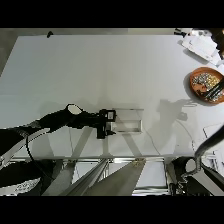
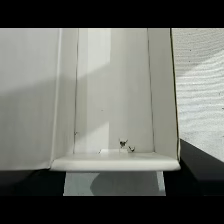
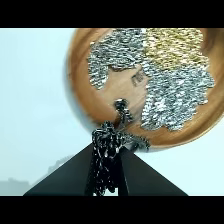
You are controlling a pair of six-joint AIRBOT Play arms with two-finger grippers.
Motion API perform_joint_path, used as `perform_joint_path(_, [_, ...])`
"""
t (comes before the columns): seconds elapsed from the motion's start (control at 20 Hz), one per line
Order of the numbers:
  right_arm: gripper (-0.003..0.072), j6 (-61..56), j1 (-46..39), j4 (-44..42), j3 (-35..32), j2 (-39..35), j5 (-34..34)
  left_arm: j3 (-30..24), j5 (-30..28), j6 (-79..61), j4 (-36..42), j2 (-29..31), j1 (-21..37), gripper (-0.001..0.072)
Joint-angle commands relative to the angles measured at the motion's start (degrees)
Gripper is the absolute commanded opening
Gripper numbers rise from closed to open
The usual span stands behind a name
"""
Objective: Fold the box and place the chain.
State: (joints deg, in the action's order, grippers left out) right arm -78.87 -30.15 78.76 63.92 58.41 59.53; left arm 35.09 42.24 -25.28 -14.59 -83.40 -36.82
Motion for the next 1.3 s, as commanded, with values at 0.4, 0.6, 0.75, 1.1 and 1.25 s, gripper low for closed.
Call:
perform_joint_path(0.4, [0.0005, 2.62, 10.36, -8.72, -0.46, -14.12, 19.8, 0.02, 0.0, 0.0, -0.02, 0.02, 0.02, 0.0279])
perform_joint_path(0.6, [0.0005, 0.96, 15.54, -8.5, -3.82, -18.93, 20.92, 0.02, -0.02, 0.0, -0.02, 0.02, 0.02, 0.0279])
perform_joint_path(0.75, [0.0005, 0.85, 17.14, -8.37, -8.37, -23.91, 21.07, 0.02, 0.0, 0.0, -0.02, 0.02, 0.02, 0.0279])
perform_joint_path(1.1, [0.0006, -0.7, 17.11, -8.72, -19.61, -35.26, 22.38, 0.02, 0.0, 0.0, -0.02, 0.02, 0.02, 0.0279])
perform_joint_path(1.25, [0.0006, -0.83, 17.11, -9.75, -22.53, -37.86, 22.36, 0.02, 0.0, 0.0, -0.02, 0.02, 0.02, 0.0279])
